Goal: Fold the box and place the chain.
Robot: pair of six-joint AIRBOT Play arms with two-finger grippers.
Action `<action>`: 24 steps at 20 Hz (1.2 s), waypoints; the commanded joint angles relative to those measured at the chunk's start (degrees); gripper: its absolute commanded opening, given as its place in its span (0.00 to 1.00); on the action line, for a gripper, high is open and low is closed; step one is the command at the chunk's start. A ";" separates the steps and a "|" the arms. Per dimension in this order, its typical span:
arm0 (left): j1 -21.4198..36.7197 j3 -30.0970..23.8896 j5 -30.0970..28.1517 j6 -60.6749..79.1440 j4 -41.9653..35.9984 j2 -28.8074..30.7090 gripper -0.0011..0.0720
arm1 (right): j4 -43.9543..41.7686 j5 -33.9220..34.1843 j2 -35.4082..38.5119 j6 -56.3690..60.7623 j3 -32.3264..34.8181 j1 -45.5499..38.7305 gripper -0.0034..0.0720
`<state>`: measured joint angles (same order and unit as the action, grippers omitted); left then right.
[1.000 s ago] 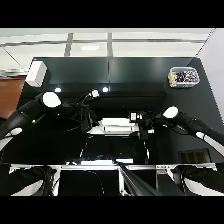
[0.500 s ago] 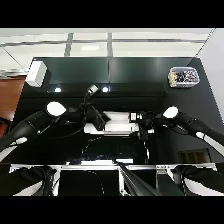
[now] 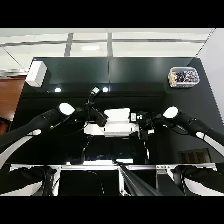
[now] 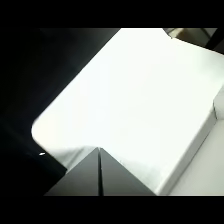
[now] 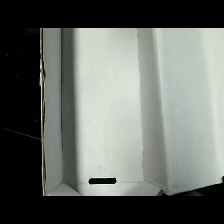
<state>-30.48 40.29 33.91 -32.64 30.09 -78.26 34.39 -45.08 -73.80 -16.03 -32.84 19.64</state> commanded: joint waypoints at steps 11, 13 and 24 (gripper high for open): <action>13.62 2.32 16.87 -8.07 18.93 18.12 0.05 | -0.28 0.37 -0.04 0.26 0.02 0.07 0.36; 13.49 -0.26 20.98 -6.16 18.93 18.53 0.05 | -0.28 0.37 -0.04 0.26 0.02 0.07 0.36; 1.36 -0.63 11.26 30.97 25.57 8.24 0.98 | -0.28 0.37 -0.04 0.28 0.02 0.07 0.36</action>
